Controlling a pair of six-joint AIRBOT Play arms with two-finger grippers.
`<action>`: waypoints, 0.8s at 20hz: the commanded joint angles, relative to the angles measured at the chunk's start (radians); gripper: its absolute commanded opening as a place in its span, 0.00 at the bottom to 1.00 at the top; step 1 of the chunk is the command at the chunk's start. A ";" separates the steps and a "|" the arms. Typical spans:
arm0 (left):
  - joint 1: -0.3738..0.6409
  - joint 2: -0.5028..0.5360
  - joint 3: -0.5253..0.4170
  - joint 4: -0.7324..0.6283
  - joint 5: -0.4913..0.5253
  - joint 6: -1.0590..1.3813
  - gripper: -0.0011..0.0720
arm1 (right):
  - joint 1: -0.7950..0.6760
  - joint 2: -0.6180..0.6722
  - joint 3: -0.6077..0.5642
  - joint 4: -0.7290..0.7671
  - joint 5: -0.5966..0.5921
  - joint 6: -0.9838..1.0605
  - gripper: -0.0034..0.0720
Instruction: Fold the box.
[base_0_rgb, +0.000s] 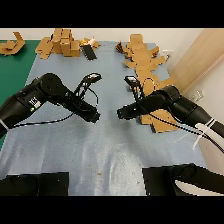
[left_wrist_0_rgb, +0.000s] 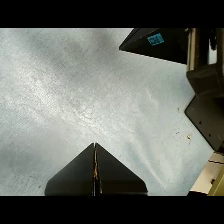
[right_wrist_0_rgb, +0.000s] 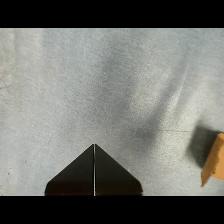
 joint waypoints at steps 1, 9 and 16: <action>-0.001 -0.001 -0.002 -0.002 0.002 0.000 0.03 | 0.000 -0.001 0.000 0.000 0.000 0.000 0.05; -0.001 -0.002 -0.002 -0.003 0.000 0.001 0.03 | 0.000 -0.002 0.000 0.000 -0.004 0.000 0.05; -0.001 -0.002 -0.002 -0.003 0.001 0.001 0.03 | 0.000 -0.003 0.000 0.023 0.027 0.016 0.05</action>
